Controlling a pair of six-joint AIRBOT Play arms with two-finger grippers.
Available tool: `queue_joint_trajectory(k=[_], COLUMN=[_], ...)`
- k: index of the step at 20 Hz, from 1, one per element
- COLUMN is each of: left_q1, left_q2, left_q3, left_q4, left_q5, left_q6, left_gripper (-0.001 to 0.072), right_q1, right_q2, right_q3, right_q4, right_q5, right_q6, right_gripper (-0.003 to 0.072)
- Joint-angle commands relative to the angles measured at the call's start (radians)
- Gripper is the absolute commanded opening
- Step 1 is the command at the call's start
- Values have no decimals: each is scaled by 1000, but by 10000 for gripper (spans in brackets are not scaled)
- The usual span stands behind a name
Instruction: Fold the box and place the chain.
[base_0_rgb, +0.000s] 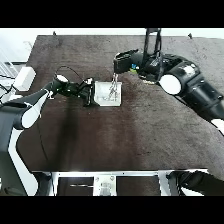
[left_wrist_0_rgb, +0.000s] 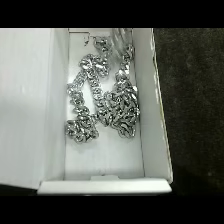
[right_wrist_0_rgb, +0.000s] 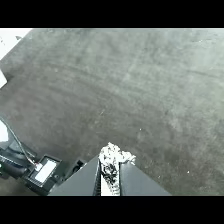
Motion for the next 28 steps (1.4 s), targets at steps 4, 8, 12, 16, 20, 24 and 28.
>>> queue_joint_trajectory(k=[4, 8, 12, 16, 20, 24, 28], left_q1=[0, 0, 0, 0, 0, 0, 0], left_q2=[0, 0, 0, 0, 0, 0, 0], left_q3=[0, 0, 0, 0, 0, 0, 0], left_q4=[0, 0, 0, 0, 0, 0, 0], left_q5=[0, 0, 0, 0, 0, 1, 0], left_q6=[0, 0, 0, 0, 0, 0, 0], left_gripper=[588, 588, 588, 588, 589, 588, 588], right_q1=[7, 7, 5, 3, -101, -262, -364], right_q2=[-174, -293, -287, -159, -49, -79, -183], right_q3=[-71, -124, -122, -122, -105, -68, -11], right_q4=[30, 61, 61, 0, -41, 207, 745], right_q5=[-32, -97, -96, -51, -48, -100, -19], right_q6=[0, 0, -71, -191, -263, -550, -1099], right_gripper=[4, 6, 386, 561, 581, 579, 410])
